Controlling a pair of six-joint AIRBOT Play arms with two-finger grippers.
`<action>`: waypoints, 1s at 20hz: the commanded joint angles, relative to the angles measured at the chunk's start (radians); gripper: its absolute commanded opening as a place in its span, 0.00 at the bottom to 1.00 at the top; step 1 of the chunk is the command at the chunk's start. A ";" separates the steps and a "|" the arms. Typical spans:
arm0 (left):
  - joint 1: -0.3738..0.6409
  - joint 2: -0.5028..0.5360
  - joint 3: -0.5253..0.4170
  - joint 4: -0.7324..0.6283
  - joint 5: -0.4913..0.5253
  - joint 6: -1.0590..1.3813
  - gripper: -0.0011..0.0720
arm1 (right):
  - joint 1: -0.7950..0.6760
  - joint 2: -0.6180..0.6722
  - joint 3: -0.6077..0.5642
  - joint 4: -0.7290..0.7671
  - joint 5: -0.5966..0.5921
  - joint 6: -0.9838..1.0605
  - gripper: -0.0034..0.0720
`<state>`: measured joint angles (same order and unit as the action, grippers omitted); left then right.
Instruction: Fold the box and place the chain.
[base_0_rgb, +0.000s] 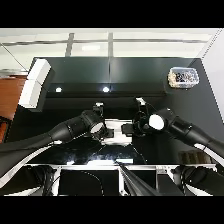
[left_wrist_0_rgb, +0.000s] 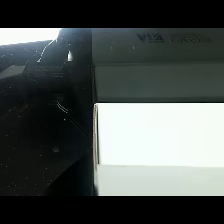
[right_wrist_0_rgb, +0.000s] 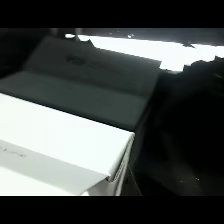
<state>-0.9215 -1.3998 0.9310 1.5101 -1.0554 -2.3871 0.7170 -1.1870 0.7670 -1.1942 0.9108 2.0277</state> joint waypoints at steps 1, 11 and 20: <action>0.001 0.000 0.000 0.000 0.000 0.000 0.06 | 0.077 -0.062 0.082 -0.191 0.113 0.185 0.50; 0.001 0.000 0.000 0.000 0.002 0.000 0.06 | 0.145 -0.139 0.090 -0.221 0.113 0.298 0.34; 0.001 0.000 0.000 0.000 0.002 0.000 0.06 | 0.145 -0.152 0.090 -0.221 0.096 0.310 0.24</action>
<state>-0.9215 -1.4002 0.9310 1.5097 -1.0504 -2.3875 0.8612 -1.3361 0.8562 -1.4139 1.0161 2.3329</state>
